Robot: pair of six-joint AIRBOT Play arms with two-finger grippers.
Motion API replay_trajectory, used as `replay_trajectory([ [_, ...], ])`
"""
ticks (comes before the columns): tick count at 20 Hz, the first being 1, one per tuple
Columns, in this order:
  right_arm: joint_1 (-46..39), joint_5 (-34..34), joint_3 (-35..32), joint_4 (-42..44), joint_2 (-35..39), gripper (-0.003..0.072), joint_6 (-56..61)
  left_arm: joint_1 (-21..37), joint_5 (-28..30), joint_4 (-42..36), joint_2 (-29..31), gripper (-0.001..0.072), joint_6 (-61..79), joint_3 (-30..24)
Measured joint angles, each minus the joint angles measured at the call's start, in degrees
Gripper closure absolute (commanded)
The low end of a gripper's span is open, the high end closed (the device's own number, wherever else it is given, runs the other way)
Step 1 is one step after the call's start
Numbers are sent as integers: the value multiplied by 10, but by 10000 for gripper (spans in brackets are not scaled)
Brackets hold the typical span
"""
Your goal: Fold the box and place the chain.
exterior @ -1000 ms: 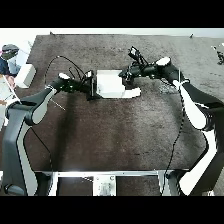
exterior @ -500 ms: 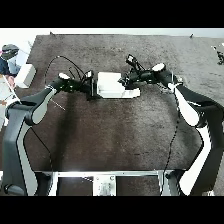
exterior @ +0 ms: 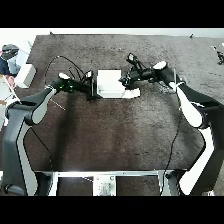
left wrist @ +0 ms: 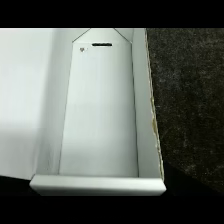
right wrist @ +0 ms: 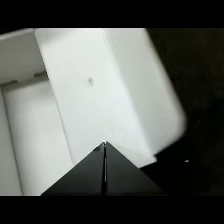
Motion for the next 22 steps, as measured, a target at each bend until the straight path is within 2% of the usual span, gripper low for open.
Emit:
replay_trajectory([
  [2,-10,31,0,-1,28,676,0,0,0,0,0,218,0,0],
  [3,-15,52,0,-8,40,590,0,0,0,0,0,218,0,0],
  [4,-19,75,0,-23,52,211,1,0,0,0,0,218,0,0],
  [5,-20,97,0,-44,60,-34,1,0,0,0,0,218,0,0],
  [8,-20,141,0,-121,66,-34,0,0,0,0,0,218,0,0],
  [11,-14,144,0,-179,52,-34,1,0,0,0,0,218,0,0],
  [19,18,93,0,-226,12,-31,1,0,0,-1,0,218,0,0],
  [21,23,77,0,-229,10,350,2,0,0,-1,0,218,0,0],
  [22,25,72,0,-229,9,336,2,0,0,-1,0,218,0,0],
])
